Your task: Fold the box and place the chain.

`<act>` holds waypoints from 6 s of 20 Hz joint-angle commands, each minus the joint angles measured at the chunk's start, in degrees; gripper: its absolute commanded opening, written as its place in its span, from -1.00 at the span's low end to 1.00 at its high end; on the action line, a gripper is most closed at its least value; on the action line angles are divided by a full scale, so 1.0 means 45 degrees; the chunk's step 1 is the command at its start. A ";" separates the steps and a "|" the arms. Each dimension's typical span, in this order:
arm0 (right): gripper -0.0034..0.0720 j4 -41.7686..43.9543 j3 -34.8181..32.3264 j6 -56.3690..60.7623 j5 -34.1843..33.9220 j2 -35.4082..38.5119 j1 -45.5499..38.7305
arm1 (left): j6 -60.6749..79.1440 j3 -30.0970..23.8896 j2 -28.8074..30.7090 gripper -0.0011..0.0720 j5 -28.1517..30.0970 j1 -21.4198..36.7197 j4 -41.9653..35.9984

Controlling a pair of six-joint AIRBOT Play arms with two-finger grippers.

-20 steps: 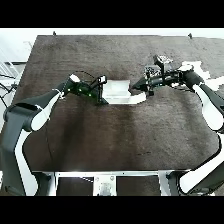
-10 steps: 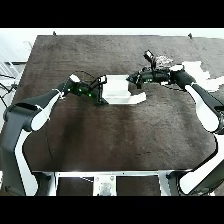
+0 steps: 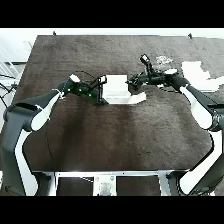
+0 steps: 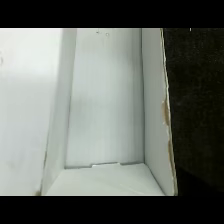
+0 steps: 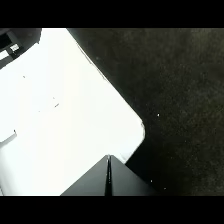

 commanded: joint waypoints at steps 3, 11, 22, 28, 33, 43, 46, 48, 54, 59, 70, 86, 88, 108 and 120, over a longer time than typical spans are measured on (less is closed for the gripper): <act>-0.87 -0.0379 0.0005 0.0117 0.0039 -0.0121 0.0165 | 0.0000 0.0000 0.0005 0.13 0.0005 0.0005 0.0005; -0.88 -0.0777 0.0296 -0.0277 0.0631 0.1117 -0.0238 | 0.0000 0.0000 0.0005 0.13 0.0010 0.0005 0.0005; 0.69 -0.5503 -0.0330 -0.2497 0.2764 0.2346 -0.0529 | 0.0000 0.0000 0.0005 0.13 0.0010 0.0005 0.0005; 0.66 -0.5547 -0.0389 -0.2905 0.2701 0.1481 0.0058 | 0.0000 0.0000 0.0005 0.13 0.0010 0.0005 0.0005; 0.61 -0.5547 -0.0398 -0.2900 0.2521 0.1122 0.0272 | 0.0000 0.0000 0.0005 0.13 0.0010 0.0005 0.0005; -0.21 -0.4911 -0.0398 -0.2909 0.2497 0.1039 0.0840 | 0.0000 0.0000 0.0005 0.13 0.0010 0.0005 0.0005; -0.21 -0.4483 -0.0398 -0.2905 0.2210 0.0913 0.0967 | 0.0000 0.0000 0.0005 0.13 0.0005 0.0005 0.0005; -0.20 -0.4439 -0.0398 -0.2905 0.2176 0.0782 0.1001 | 0.0000 0.0000 0.0005 0.13 0.0010 0.0005 0.0005; 0.56 -0.4449 -0.0393 -0.2900 0.2176 0.0593 0.1020 | 0.0000 0.0000 0.0005 0.13 0.0010 0.0005 0.0005; 0.56 -0.4478 -0.0393 -0.2798 0.2229 0.0593 0.0976 | 0.0000 0.0000 0.0005 0.13 0.0005 0.0005 0.0005; -0.87 -0.5503 -0.0393 0.0976 0.2657 0.2633 -0.0219 | 0.0000 0.0000 0.0005 0.13 0.0005 0.0005 0.0005; -0.87 -0.4240 -0.3079 0.8597 0.1715 0.2900 -0.3444 | 0.0000 0.0000 0.0005 0.13 0.0005 0.0005 0.0005; -0.87 -0.3866 -0.3327 0.8689 0.1608 0.2501 -0.3215 | 0.0000 0.0000 0.0005 0.13 0.0005 0.0005 0.0005; 0.20 -0.2618 -0.3293 0.9491 0.1214 0.2686 -0.0709 | 0.0000 0.0000 0.0005 0.13 0.0010 0.0005 0.0005; 0.25 -0.2351 -0.2759 1.0418 0.0733 0.2535 0.0355 | 0.0000 0.0000 0.0005 0.13 0.0000 0.0005 0.0005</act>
